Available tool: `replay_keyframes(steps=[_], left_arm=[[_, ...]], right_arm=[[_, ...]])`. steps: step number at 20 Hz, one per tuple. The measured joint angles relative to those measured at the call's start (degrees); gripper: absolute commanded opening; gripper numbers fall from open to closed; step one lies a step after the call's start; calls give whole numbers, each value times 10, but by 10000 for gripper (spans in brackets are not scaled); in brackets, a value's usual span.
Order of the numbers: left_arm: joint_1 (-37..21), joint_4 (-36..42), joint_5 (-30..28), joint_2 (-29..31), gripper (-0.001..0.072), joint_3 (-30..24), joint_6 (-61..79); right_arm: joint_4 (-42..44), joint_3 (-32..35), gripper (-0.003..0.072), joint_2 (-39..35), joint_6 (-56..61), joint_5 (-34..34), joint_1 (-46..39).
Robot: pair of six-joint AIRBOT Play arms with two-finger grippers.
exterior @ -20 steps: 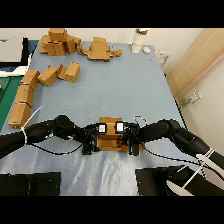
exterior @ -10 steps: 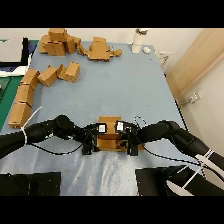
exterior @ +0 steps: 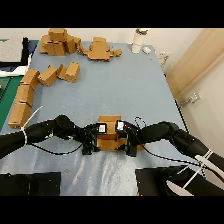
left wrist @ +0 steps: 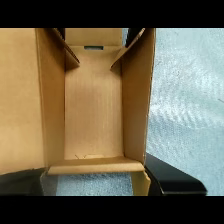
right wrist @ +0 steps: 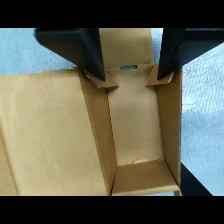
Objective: Fold the box.
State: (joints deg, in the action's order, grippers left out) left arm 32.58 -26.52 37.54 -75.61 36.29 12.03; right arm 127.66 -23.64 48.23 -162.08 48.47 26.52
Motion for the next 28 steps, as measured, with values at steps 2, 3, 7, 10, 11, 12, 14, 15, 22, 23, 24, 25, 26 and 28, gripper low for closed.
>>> replay_keyframes(steps=[2,3,7,10,11,12,14,15,22,23,24,25,26,28], left_arm=[[0,0,0,0,527,0,0],[0,0,0,0,527,0,0],[0,0,0,0,527,0,0],[0,0,0,0,528,0,0],[0,0,0,0,527,0,0],[0,0,0,0,527,0,0],[0,0,-1,0,527,0,-1],[0,1,-1,0,527,0,-1],[0,0,0,0,528,0,-1],[0,0,0,0,527,0,-1],[0,0,0,0,528,0,-1],[0,0,0,0,527,0,-1],[0,0,0,0,527,0,-1],[0,0,0,0,527,0,0]], right_arm=[[0,2,584,0,0,-3,0],[1,3,584,0,0,-5,0],[2,6,577,0,0,-11,0],[-1,7,446,-1,8,-11,0],[-6,7,270,-3,16,-9,0],[-13,7,196,-6,29,-8,0],[-34,7,141,-19,67,3,0],[-50,7,72,-28,95,6,0],[-190,-3,7,-107,415,30,-1],[-219,-9,8,-117,488,35,-1],[-255,-17,7,-124,568,46,-1],[-292,-24,7,-129,644,62,-2],[-328,-31,7,-132,714,81,-6],[-391,-39,8,-132,829,127,-23]])
